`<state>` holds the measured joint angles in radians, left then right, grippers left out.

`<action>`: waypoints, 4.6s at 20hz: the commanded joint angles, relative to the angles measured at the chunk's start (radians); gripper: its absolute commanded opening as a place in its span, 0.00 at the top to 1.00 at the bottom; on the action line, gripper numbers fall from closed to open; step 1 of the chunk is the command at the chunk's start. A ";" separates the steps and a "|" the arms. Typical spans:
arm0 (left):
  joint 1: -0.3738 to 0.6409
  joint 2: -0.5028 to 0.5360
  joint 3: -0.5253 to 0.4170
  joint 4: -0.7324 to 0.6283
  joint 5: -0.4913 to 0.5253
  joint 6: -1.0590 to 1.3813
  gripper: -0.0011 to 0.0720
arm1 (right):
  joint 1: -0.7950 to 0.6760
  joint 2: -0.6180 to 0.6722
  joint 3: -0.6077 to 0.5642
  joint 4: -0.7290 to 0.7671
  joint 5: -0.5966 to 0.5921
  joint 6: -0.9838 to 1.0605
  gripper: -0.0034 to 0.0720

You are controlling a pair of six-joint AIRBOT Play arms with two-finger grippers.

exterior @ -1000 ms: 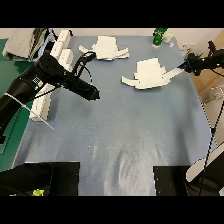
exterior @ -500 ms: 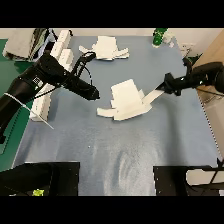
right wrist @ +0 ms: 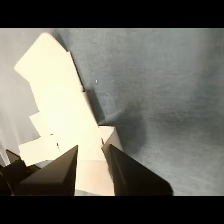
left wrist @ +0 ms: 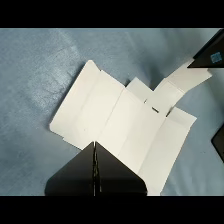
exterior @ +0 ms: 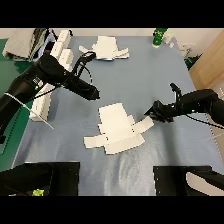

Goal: Fold the box.

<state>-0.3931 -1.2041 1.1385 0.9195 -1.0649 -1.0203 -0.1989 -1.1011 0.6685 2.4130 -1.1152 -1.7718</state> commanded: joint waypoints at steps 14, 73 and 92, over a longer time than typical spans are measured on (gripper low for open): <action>0.000 0.000 0.000 0.000 0.000 0.000 0.97 | 0.015 -0.241 0.122 -0.112 -0.264 -0.093 0.59; 0.106 -0.497 0.064 -0.377 -0.420 0.488 0.97 | 0.336 0.222 -0.223 -0.103 0.257 -0.106 0.93; -0.096 -0.132 -0.290 -0.519 0.151 1.114 0.97 | 0.091 0.273 0.089 -0.381 0.126 0.248 0.96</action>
<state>-0.4381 -1.4033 0.9413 0.4164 -1.0496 -0.0410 -0.1074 -0.8513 0.7414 1.9175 -0.9707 -1.4693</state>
